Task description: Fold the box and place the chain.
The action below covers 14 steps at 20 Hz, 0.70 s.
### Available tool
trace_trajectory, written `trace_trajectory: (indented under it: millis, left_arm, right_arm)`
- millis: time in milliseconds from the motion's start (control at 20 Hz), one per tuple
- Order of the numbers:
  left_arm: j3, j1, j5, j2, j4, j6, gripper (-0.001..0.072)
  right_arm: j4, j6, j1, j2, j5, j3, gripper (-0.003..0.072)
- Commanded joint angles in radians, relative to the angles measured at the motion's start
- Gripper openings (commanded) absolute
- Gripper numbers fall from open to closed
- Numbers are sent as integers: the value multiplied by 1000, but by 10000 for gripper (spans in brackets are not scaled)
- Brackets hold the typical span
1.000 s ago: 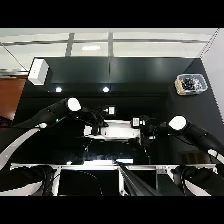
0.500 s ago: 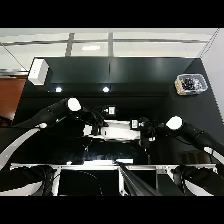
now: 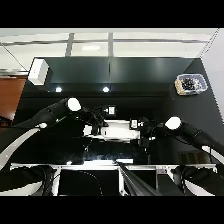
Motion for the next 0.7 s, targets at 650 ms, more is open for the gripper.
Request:
trace_trajectory:
  millis: [650]
  left_arm:
    - [1, 0, 3, 0, 0, 0, 24]
  right_arm:
    - [6, -37, -55, -2, 31, -1, 706]
